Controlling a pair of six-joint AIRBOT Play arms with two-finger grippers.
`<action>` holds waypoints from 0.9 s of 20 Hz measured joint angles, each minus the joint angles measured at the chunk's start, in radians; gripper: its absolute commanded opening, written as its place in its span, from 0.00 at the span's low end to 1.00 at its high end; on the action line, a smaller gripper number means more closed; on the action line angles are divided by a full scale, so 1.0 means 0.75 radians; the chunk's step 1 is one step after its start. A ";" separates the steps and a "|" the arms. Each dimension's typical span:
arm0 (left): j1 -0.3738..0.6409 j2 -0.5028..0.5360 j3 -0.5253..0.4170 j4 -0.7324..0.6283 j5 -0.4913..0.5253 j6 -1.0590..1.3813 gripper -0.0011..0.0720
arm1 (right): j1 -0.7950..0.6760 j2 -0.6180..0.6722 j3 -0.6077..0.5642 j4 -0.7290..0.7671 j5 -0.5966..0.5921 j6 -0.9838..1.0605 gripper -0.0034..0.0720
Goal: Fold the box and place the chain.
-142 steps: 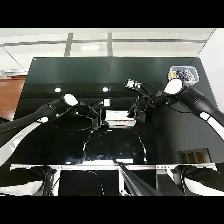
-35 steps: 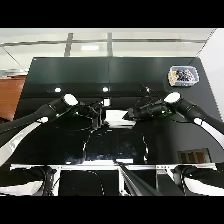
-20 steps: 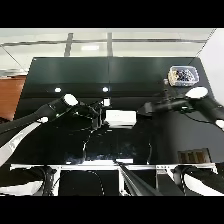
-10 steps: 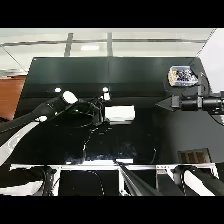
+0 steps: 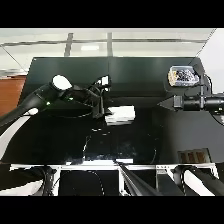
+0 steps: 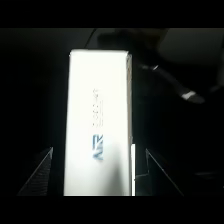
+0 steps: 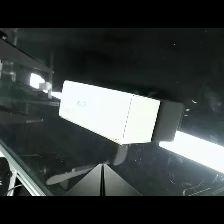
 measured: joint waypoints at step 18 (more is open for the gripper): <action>-0.162 -0.215 0.087 -0.034 0.185 -0.183 0.98 | 0.000 0.000 0.000 -0.010 -0.033 -0.030 0.07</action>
